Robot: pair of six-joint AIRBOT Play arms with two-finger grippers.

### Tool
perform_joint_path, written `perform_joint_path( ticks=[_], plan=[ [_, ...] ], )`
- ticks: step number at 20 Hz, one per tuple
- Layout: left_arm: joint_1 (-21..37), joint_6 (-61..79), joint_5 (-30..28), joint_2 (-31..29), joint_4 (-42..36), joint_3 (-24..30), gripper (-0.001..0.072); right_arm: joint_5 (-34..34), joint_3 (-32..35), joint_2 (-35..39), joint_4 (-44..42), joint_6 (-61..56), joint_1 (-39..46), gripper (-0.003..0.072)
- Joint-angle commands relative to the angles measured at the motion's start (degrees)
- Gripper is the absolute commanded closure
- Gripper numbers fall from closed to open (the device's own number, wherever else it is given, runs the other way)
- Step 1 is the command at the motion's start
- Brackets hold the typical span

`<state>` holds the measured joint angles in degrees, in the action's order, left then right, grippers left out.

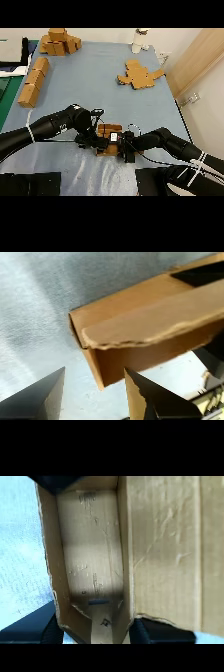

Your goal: Fold the box.

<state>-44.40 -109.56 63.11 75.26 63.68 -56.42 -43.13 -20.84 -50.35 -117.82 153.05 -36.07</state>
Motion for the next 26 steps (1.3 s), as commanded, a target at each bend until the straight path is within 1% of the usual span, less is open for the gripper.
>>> perform_joint_path(
  ticks=[1, 10, 13, 14, 15, 16, 17, 18, 19, 21, 22, 23, 24, 25, 26],
  plan=[
    [2.43, 4.76, 0.55, -0.02, -5.79, -0.04, 0.0163, 0.0, -0.04, 0.0, 0.0, 0.0, 0.0, 0.0244],
    [8.09, 9.44, 2.95, 0.0, -11.04, -0.04, 0.0163, 0.0, -0.04, 0.0, 0.0, 0.0, 0.0, 0.0244],
    [11.74, 13.66, 5.09, 0.02, -13.99, -0.02, 0.0164, 0.0, -0.04, 0.0, 0.0, 0.0, 0.0, 0.0244],
    [13.4, 15.5, 5.88, 0.09, -14.47, 0.0, 0.018, 0.0, -0.04, 0.0, 0.0, 0.0, 0.0, 0.0244],
    [15.28, 19.32, 6.49, 0.11, -15.23, 0.15, 0.0271, 0.0, -0.04, 0.0, 0.0, 0.0, 0.0, 0.0244],
    [17.49, 27.63, 7.06, 0.11, -16.72, 0.44, 0.052, 0.0, -0.04, 0.0, 0.0, 0.0, 0.0, 0.0244],
    [19.32, 40.02, 8.74, 0.11, -18.97, 0.7, 0.0699, 0.0, -0.04, 0.0, 0.0, 0.0, 0.0, 0.0244],
    [21.11, 53.64, 11.82, 0.09, -21.97, 1.27, 0.0698, 0.0, -0.04, 0.0, 0.0, 0.0, 0.0, 0.0244],
    [22.53, 61.81, 13.0, 0.09, -24.41, 2.14, 0.0699, 0.0, -0.04, 0.0, 0.0, 0.0, 0.0, 0.0244],
    [24.72, 70.88, 11.26, 0.09, -25.81, 4.74, 0.0699, 0.0, -0.04, 0.0, 0.0, 0.0, 0.0, 0.0244],
    [25.83, 75.63, 8.66, 0.09, -25.83, 6.95, 0.0699, 0.0, -0.04, 0.0, 0.0, 0.0, 0.0, 0.0244],
    [26.56, 83.03, 4.48, -0.15, -26.56, 9.79, 0.0699, 0.0, -0.04, 0.0, 0.02, 0.0, 0.0, 0.0244],
    [27.1, 88.39, -1.11, -0.72, -28.3, 12.74, 0.0699, 0.04, -0.04, 0.0, 0.02, 0.0, 0.0, 0.0244],
    [27.34, 97.22, -5.53, -1.55, -31.45, 15.78, 0.0698, -0.04, -0.04, 0.0, 0.02, 0.0, 0.0, 0.0244],
    [27.06, 106.68, -7.74, -2.82, -34.01, 18.27, 0.0697, -0.02, -0.04, 0.02, 0.07, 0.0, 0.0, 0.0244]
  ],
)
